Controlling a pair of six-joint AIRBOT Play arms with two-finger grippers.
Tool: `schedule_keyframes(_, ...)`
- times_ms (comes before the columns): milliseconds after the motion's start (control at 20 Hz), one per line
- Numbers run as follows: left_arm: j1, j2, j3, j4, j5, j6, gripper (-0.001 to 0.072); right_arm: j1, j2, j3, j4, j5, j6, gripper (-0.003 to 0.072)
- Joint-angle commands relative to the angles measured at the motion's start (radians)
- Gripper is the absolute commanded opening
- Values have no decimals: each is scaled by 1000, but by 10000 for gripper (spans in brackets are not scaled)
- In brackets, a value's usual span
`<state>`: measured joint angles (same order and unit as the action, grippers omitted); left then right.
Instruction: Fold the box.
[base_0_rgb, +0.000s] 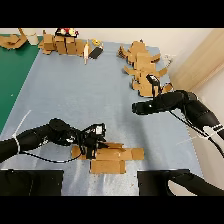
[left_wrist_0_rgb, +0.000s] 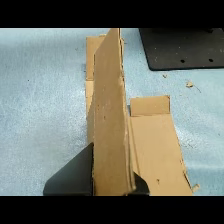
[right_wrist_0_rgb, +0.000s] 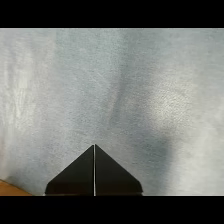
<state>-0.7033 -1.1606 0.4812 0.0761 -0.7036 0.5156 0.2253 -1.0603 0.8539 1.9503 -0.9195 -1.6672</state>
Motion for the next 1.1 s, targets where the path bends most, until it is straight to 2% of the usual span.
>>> schedule_keyframes(0,0,1,1,-2,-1,-16,13,1,0,-1,-24,-2,-24,2)
schedule_keyframes(150,0,1,1,-2,22,-16,13,1,0,-1,-106,-52,-24,1)
schedule_keyframes(300,0,1,2,-2,21,-16,13,2,8,-6,-186,-167,-3,0)
schedule_keyframes(450,-1,1,2,-2,21,-16,12,75,95,-77,-259,-240,22,-1)
schedule_keyframes(600,0,1,2,-2,21,-16,12,212,239,-164,-201,-332,37,-1)
schedule_keyframes(800,-1,1,2,-2,21,-16,12,397,394,-213,-4,-457,209,-1)
schedule_keyframes(950,-1,1,2,-2,21,-16,13,597,431,-240,20,-412,262,-1)
schedule_keyframes(1050,0,1,2,-2,21,-16,13,797,425,-277,-67,-282,305,-1)
